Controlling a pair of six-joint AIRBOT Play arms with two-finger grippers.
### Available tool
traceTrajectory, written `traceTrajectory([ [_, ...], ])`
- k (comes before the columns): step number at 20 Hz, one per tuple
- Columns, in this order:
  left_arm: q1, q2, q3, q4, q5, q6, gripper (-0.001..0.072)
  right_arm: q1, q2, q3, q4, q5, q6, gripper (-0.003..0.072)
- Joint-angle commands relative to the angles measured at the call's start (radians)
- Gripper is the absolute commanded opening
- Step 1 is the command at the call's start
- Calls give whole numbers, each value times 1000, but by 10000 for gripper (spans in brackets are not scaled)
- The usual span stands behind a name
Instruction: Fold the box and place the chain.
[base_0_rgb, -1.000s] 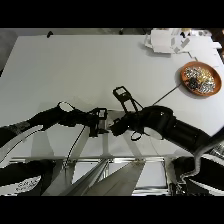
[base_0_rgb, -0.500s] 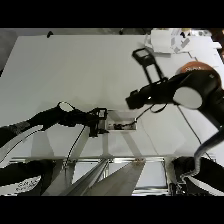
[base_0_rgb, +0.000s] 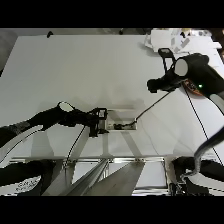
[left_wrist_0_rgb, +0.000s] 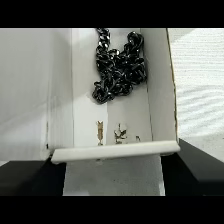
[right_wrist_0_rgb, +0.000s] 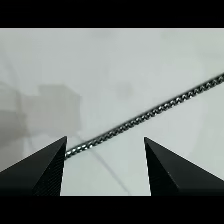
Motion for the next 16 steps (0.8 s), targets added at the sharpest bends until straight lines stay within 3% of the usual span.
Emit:
traceTrajectory([
  [1, 0, 1, 0, 0, 0, 0, 138, -24, -125, -1, -11, 12, 13, 463],
  [2, 0, 1, 0, 0, 0, 0, 138, -24, -143, -1, -11, 13, 29, 430],
  [6, 0, 1, 0, 0, 0, 0, 138, -26, -156, -35, -11, 26, 70, 430],
  [9, 0, 1, 0, 0, 0, 0, 138, -25, -156, -89, 19, -36, 80, 430],
  [16, 0, 1, 0, 0, 0, 0, 138, -25, -159, -97, 35, -53, 88, 398],
])
